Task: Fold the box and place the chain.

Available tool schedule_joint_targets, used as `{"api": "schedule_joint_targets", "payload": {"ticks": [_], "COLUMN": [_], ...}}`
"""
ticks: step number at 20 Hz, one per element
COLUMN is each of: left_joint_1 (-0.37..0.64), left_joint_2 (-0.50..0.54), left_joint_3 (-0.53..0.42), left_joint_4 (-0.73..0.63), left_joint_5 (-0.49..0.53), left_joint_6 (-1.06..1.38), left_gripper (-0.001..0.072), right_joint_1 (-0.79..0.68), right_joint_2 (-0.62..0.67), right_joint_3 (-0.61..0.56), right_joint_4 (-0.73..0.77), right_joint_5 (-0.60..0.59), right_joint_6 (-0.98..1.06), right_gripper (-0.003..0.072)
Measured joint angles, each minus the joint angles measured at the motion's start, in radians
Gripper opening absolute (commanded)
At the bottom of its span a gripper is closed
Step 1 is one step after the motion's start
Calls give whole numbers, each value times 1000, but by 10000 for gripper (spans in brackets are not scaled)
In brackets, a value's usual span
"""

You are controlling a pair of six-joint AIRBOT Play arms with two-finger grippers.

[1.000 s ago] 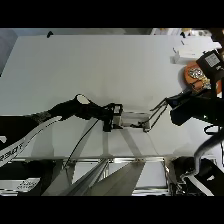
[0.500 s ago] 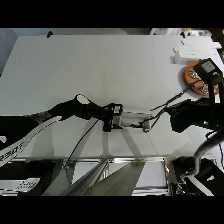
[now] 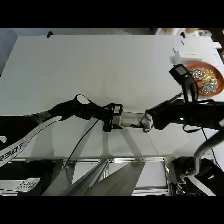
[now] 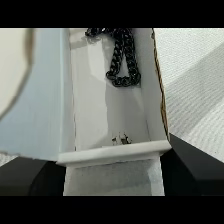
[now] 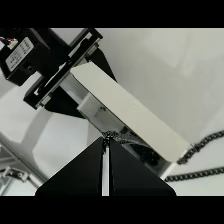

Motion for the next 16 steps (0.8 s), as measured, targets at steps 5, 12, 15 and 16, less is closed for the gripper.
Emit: {"api": "schedule_joint_targets", "payload": {"ticks": [5, 12, 15, 16], "left_joint_1": [0, 0, 0, 0], "left_joint_2": [0, 0, 0, 0], "left_joint_3": [0, 0, 0, 0], "left_joint_4": [0, 0, 0, 0], "left_joint_5": [0, 0, 0, 0], "left_joint_6": [0, 0, 0, -1], "left_gripper": [185, 185, 185, 185], "right_joint_1": [0, 0, 0, 0], "right_joint_2": [-120, -220, -225, -219], "right_joint_3": [-64, -107, -107, -101], "right_joint_4": [79, 131, 145, 147], "right_joint_5": [-59, -79, -67, -59], "right_joint_6": [-111, -187, -195, -197], "right_gripper": [21, 144, 169, 169]}}
